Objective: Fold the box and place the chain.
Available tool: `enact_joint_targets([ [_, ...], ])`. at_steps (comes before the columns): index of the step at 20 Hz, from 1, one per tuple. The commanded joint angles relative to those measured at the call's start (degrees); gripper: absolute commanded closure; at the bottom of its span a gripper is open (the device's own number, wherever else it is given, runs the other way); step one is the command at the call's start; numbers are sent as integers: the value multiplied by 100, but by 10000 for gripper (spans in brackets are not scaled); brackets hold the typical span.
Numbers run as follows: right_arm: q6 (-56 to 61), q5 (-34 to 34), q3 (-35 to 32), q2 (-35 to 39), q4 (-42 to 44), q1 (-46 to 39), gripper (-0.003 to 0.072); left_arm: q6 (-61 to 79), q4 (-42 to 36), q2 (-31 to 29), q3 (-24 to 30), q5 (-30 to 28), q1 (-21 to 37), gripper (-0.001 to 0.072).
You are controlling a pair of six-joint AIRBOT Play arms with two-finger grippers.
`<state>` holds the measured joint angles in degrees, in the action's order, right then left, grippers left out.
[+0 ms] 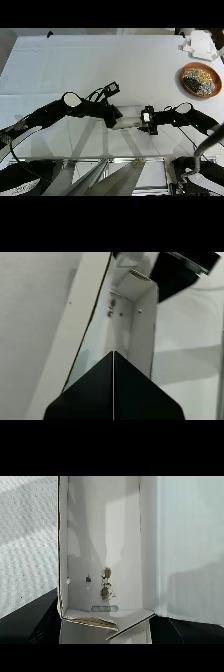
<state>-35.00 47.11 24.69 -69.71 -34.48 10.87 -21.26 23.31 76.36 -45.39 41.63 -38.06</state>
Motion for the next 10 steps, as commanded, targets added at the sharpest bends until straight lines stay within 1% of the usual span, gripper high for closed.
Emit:
enact_joint_targets([
  [1,0,0,0,7,2,0,269,-328,-315,166,4,-1034,-7,707],
  [3,0,0,0,7,0,0,269,-638,-195,243,4,-1163,-7,707],
  [8,0,0,-2,7,2,0,269,-1097,-142,699,4,-1014,-22,707],
  [10,0,0,-2,7,2,0,269,-1097,-142,758,4,-986,-22,707],
])
